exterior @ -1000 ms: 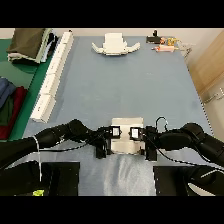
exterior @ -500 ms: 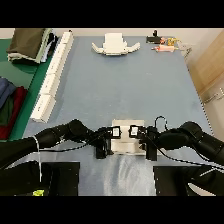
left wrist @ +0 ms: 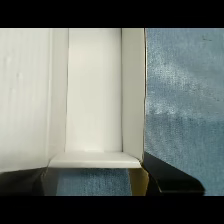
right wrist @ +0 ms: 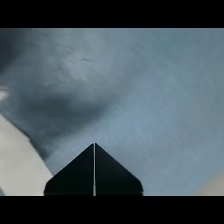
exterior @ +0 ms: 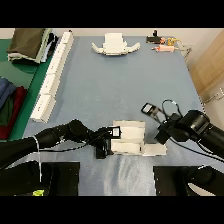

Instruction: Fold the box.

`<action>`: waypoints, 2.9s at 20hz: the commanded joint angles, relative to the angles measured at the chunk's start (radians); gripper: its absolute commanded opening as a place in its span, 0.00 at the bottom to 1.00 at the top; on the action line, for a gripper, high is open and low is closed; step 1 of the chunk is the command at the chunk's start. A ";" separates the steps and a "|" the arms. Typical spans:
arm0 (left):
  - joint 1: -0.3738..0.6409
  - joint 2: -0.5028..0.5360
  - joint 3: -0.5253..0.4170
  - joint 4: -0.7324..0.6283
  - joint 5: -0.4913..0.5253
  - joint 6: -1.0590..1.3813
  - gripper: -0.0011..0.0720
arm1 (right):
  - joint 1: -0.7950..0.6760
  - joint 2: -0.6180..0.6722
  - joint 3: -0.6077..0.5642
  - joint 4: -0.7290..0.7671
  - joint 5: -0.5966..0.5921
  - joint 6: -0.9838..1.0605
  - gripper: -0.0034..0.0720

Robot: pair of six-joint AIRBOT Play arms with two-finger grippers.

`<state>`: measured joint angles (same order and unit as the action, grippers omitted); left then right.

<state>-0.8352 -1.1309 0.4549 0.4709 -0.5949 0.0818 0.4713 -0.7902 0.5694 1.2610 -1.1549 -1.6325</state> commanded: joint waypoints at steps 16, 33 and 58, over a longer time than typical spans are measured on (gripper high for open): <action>0.000 0.000 0.000 0.000 0.001 -0.001 0.66 | -0.284 -0.014 -0.150 0.727 0.011 0.251 0.05; 0.000 0.000 0.000 0.000 0.001 -0.001 0.66 | -0.284 0.016 -0.045 0.754 -0.058 0.183 0.78; 0.000 0.000 0.000 0.000 0.001 -0.001 0.66 | 0.146 -0.191 0.047 0.441 0.121 0.641 0.71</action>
<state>-0.8352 -1.1309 0.4549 0.4709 -0.5941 0.0807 0.6079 -0.9775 0.6125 1.7119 -1.0195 -1.0115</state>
